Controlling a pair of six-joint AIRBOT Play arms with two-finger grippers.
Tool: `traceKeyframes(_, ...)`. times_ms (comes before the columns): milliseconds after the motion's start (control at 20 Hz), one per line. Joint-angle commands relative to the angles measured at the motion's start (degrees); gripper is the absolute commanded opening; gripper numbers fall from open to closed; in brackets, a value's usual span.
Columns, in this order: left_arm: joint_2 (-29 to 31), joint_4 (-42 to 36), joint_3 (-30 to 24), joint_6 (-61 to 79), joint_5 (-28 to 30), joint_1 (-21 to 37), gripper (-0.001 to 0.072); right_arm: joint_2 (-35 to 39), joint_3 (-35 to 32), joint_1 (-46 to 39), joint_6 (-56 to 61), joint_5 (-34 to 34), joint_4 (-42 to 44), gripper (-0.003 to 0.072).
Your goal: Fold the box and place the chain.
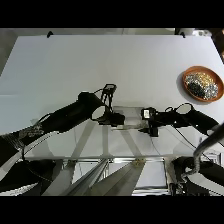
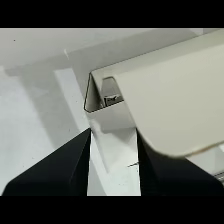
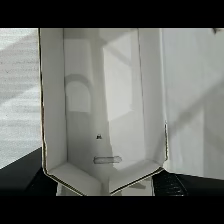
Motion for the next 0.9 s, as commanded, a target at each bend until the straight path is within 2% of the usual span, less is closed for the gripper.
traceKeyframes(0, -1.99, 1.62, 2.25, -3.91, -3.58, -0.48, 0.031, 0.0, 0.04, 0.02, 0.02, 0.02, 0.0, 0.0408)
traceKeyframes(250, -6.43, 1.73, 7.58, -5.14, -7.61, -1.51, 0.031, 0.0, 0.04, 0.02, 0.02, 0.02, 0.0, 0.0408)
traceKeyframes(600, -6.73, 2.08, 7.65, -10.16, -9.33, -1.86, 0.0311, 0.0, 0.04, 0.02, 0.02, 0.02, 0.0, 0.0408)
traceKeyframes(850, -8.0, 5.92, 7.63, -11.82, -8.68, -4.11, 0.0334, 0.0, 0.04, 0.02, 0.02, 0.02, 0.0, 0.0408)
